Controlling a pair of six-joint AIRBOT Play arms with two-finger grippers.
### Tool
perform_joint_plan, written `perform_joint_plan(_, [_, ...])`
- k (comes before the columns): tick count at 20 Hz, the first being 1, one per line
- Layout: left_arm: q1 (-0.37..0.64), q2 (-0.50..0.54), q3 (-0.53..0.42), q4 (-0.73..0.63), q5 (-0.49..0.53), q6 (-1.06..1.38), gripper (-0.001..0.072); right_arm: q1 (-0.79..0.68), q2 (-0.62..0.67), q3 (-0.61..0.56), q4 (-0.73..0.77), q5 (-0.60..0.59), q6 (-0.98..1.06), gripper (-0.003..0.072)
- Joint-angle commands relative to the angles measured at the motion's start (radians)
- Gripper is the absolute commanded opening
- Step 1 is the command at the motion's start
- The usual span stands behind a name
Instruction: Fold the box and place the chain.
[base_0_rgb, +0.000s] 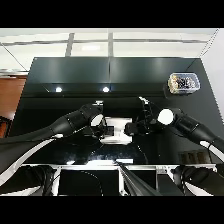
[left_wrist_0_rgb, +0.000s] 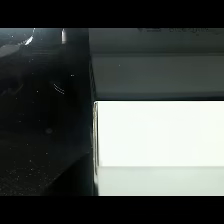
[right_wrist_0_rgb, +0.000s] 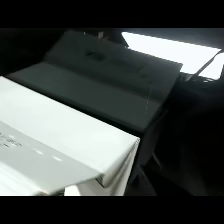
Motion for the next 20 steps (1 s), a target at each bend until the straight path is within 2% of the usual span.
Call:
perform_joint_plan(1, [0.001, 0.000, 0.001, 0.001, 0.001, 0.000, 0.0026, 0.042, -0.001, 0.027, -0.085, -0.018, 0.139, 0.0482])
perform_joint_plan(2, [0.001, 0.000, 0.001, 0.001, 0.000, 0.000, 0.0026, 0.048, -0.004, 0.032, -0.102, -0.011, 0.174, 0.0479])
perform_joint_plan(3, [0.001, 0.000, 0.001, 0.001, 0.000, 0.000, 0.0026, 0.058, -0.013, 0.043, -0.125, 0.006, 0.199, 0.0428])
perform_joint_plan(5, [0.002, 0.000, 0.001, 0.001, 0.000, 0.000, 0.0026, 0.095, -0.040, 0.080, -0.190, 0.050, 0.245, 0.0423])
perform_joint_plan(9, [0.002, 0.000, 0.001, 0.001, 0.000, 0.000, 0.0026, 0.185, -0.095, 0.157, -0.411, 0.159, 0.462, 0.0420])
perform_joint_plan(10, [0.002, 0.000, 0.001, 0.001, 0.000, 0.000, 0.0027, 0.198, -0.101, 0.161, -0.436, 0.172, 0.506, 0.0343])
perform_joint_plan(11, [0.002, 0.000, 0.001, 0.001, 0.000, 0.000, 0.0026, 0.206, -0.105, 0.163, -0.434, 0.174, 0.516, 0.0308])
perform_joint_plan(20, [0.003, 0.000, 0.001, 0.001, 0.000, 0.000, 0.0026, 0.240, -0.182, 0.254, -0.431, 0.235, 0.552, 0.0308])
